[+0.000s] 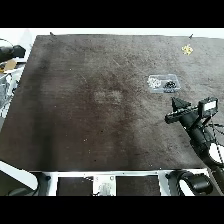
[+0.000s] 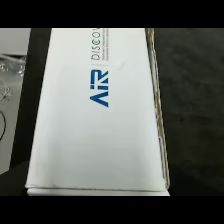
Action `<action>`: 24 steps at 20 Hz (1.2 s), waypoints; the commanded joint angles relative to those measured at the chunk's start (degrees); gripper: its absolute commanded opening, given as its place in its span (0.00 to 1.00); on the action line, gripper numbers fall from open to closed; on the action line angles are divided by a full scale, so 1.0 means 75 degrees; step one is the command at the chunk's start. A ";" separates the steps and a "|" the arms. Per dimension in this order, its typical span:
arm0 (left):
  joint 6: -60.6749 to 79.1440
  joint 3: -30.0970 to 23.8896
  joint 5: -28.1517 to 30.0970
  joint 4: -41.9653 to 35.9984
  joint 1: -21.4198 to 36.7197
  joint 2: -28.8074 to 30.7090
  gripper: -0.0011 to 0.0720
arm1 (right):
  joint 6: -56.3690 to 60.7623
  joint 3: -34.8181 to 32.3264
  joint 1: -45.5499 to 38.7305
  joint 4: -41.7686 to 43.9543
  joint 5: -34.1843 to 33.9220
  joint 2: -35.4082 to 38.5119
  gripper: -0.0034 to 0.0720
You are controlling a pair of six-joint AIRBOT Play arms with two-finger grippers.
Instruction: Fold the box and place the chain.
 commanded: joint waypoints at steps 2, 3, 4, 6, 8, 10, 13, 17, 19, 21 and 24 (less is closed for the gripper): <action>-0.0568 -0.0061 0.0603 0.0627 0.0152 -0.0629 0.03 | 0.0000 -0.0003 0.0000 0.0000 0.0000 0.0006 0.05; -0.0565 -0.0061 0.0650 0.0691 0.0152 -0.0761 0.03 | 0.0000 -0.0003 0.0000 0.0000 0.0000 0.0006 0.05; -0.0560 -0.0058 0.0653 0.0752 0.0149 -0.0880 0.03 | 0.0000 -0.0003 0.0000 0.0000 0.0000 0.0006 0.05; -0.0560 -0.0061 0.0685 0.0746 0.0149 -0.1113 0.03 | 0.0000 -0.0003 0.0000 0.0000 0.0000 0.0006 0.05; -0.0554 -0.0061 0.0766 0.0746 0.0149 -0.1338 0.03 | 0.0000 -0.0003 0.0000 0.0000 0.0000 0.0006 0.05; -0.0452 -0.0058 0.0845 0.0734 0.0149 -0.1536 0.03 | 0.0000 -0.0003 0.0000 0.0000 0.0003 0.0006 0.05; -0.0125 -0.0058 0.0871 0.0717 0.0149 -0.1740 0.03 | 0.0000 -0.0003 0.0000 0.0000 0.0003 0.0006 0.05; -0.0128 -0.0058 0.1067 0.0717 0.0149 -0.1859 0.03 | 0.0000 -0.0003 0.0000 0.0000 0.0003 0.0006 0.05; -0.0137 -0.0058 0.1192 0.0717 0.0149 -0.1862 0.03 | 0.0000 0.0000 0.0000 0.0000 0.0003 0.0006 0.05; -0.0154 -0.0058 0.1207 0.0720 0.0149 -0.1856 0.27 | 0.0000 -0.0003 0.0000 0.0000 0.0003 0.0006 0.05; -0.0157 -0.0020 0.1099 0.0790 0.0152 -0.1749 0.91 | 0.0000 -0.0003 0.0000 0.0000 0.0003 0.0006 0.05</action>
